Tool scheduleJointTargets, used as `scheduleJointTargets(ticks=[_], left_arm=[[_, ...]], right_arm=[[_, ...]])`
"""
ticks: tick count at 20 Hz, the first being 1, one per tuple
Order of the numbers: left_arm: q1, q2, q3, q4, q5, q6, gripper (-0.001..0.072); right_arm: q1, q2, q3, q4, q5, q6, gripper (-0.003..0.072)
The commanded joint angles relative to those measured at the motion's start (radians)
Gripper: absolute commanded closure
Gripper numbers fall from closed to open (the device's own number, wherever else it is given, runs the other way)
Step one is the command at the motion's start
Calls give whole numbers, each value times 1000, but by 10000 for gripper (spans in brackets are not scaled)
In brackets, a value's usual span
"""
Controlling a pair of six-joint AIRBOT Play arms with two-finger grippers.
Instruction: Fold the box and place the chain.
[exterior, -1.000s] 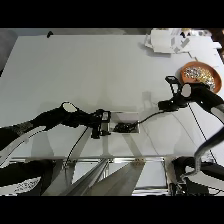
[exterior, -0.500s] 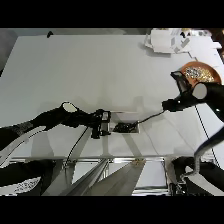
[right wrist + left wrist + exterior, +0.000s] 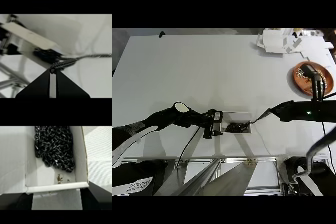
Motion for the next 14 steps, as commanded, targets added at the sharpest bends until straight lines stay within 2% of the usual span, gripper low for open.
scheduleJointTargets(ticks=[1, 3, 7, 10, 14], left_arm=[[0, 1, 0, 0, 0, 0, 560], [0, 1, 0, 0, 1, 0, 560], [0, 1, 0, 0, 0, 0, 560], [0, 1, 0, 0, 0, 0, 560], [0, 1, 0, 0, 0, 0, 560]], right_arm=[[13, 61, 1, 212, -40, -96, 664], [71, 61, 1, 258, -115, -140, 664], [274, 48, 1, 255, -267, -189, 663], [433, 14, 1, 256, -426, -248, 663], [576, -31, 1, 271, -576, -317, 663]])
